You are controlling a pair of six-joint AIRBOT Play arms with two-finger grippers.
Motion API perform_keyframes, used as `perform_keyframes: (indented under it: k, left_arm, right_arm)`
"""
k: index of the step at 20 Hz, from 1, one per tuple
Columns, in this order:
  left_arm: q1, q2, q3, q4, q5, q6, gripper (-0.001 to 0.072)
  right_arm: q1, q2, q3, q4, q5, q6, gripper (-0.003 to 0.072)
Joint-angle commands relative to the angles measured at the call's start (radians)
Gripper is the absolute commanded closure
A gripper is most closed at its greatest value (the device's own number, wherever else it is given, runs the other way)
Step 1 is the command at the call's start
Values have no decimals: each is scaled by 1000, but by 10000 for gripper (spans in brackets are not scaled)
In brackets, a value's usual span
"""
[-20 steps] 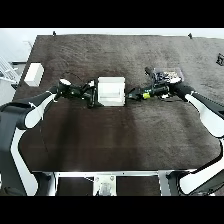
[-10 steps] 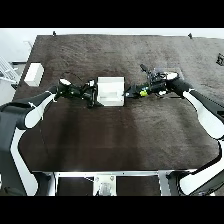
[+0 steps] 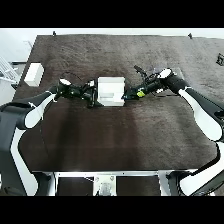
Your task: Fold the box and place the chain.
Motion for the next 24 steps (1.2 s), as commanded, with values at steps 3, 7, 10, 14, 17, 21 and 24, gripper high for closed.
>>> perform_keyframes:
  k: [3,7,10,14,17,21,24]
  left_arm:
    - [0,0,0,0,0,0,355]
    - [0,0,0,0,-1,0,355]
    - [0,0,0,0,-1,0,355]
    - [0,0,0,0,-2,0,355]
    - [0,0,0,0,-2,0,355]
    - [0,0,0,0,-2,0,355]
    - [0,0,0,0,-2,0,355]
  right_arm:
    - [38,1,56,-89,-19,97,348]
    - [81,1,90,-254,-41,236,321]
    - [100,1,101,-267,-53,294,321]
    - [130,1,105,-394,-57,440,298]
    - [156,0,113,-453,-63,512,257]
    - [186,0,152,-529,-71,600,257]
    - [231,0,169,-655,-69,692,257]
